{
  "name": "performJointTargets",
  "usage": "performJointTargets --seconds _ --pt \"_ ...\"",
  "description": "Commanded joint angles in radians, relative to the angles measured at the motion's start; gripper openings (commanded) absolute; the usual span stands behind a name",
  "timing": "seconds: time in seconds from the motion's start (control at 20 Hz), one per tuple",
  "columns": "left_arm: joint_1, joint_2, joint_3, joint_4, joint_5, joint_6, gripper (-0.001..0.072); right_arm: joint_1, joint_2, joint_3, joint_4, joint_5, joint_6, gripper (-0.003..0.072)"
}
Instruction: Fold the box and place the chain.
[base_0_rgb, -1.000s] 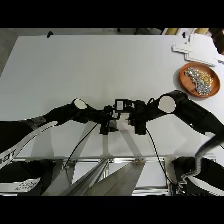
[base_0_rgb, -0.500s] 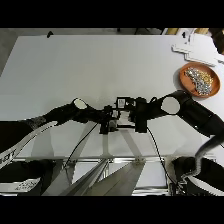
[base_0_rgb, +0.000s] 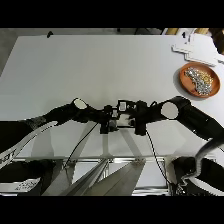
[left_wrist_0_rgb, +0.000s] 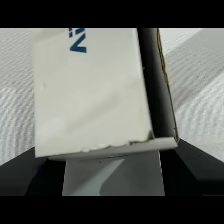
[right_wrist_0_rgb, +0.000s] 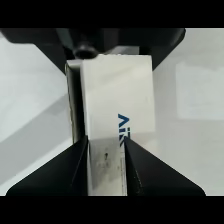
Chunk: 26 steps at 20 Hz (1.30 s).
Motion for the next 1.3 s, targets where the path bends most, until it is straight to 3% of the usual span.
performJointTargets --seconds 0.0,0.15,0.4,0.45,0.55,0.6,0.9,1.25 --pt "0.0 0.0 -0.001 0.0 -0.003 -0.002 0.0208 0.0 0.003 -0.009 0.065 0.061 -0.034 0.0282" --pt "0.0 0.0 -0.001 0.0 -0.003 -0.002 0.0208 0.0 0.015 -0.009 0.11 0.109 -0.052 0.0437" --pt "0.0 0.0 -0.001 0.0 -0.003 -0.002 0.0208 -0.003 0.079 -0.009 0.135 0.118 -0.048 0.0453" --pt "0.0 0.0 -0.001 0.0 -0.003 -0.002 0.0208 -0.011 0.094 -0.009 0.14 0.113 -0.039 0.0406" --pt "0.0 0.0 -0.001 0.0 -0.003 -0.002 0.0208 -0.048 0.1 -0.009 0.166 0.107 -0.034 0.0121" --pt "0.0 0.0 -0.001 0.0 -0.003 -0.002 0.0208 -0.065 0.089 -0.009 0.185 0.102 -0.034 0.0051" --pt "0.0 0.0 -0.001 0.0 -0.003 -0.002 0.0208 -0.071 -0.016 -0.011 0.206 0.116 -0.034 0.0043" --pt "0.0 0.0 -0.001 0.0 -0.003 -0.002 0.0208 -0.071 -0.027 -0.086 0.209 0.072 -0.052 0.0042"
